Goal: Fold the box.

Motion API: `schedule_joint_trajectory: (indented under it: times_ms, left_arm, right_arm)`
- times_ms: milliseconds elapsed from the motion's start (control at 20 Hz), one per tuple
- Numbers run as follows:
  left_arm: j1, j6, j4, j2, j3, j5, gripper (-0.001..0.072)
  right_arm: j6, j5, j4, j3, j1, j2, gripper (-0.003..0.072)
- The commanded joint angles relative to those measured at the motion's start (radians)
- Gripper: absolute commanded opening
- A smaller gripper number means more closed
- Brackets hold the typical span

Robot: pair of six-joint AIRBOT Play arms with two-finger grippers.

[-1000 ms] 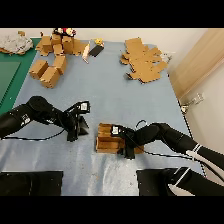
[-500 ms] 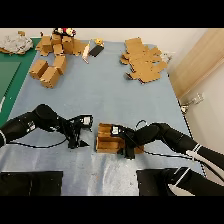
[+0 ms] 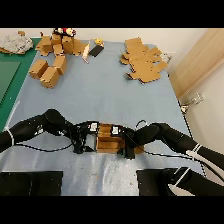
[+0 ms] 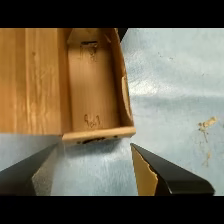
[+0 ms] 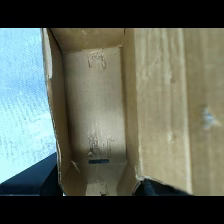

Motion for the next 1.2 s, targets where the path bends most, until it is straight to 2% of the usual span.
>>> schedule_joint_trajectory:
  times_ms: [0,300,500,1150]
  left_arm:
    - [-0.034,0.002,-0.030,-0.020,0.000,0.029,0.0699]
    - [-0.069,-0.002,-0.074,-0.037,-0.001,0.064,0.0699]
    - [-0.093,-0.003,-0.074,-0.037,-0.009,0.126,0.0698]
    - [-0.095,-0.010,-0.073,-0.045,-0.025,0.121,0.0697]
  right_arm:
    - [0.000,0.000,0.000,0.001,0.001,0.000,0.0452]
    - [0.000,0.000,0.000,0.001,0.001,0.000,0.0452]
    - [0.000,0.000,0.000,0.001,0.001,0.000,0.0452]
    - [0.000,0.000,0.000,0.001,0.001,0.000,0.0452]
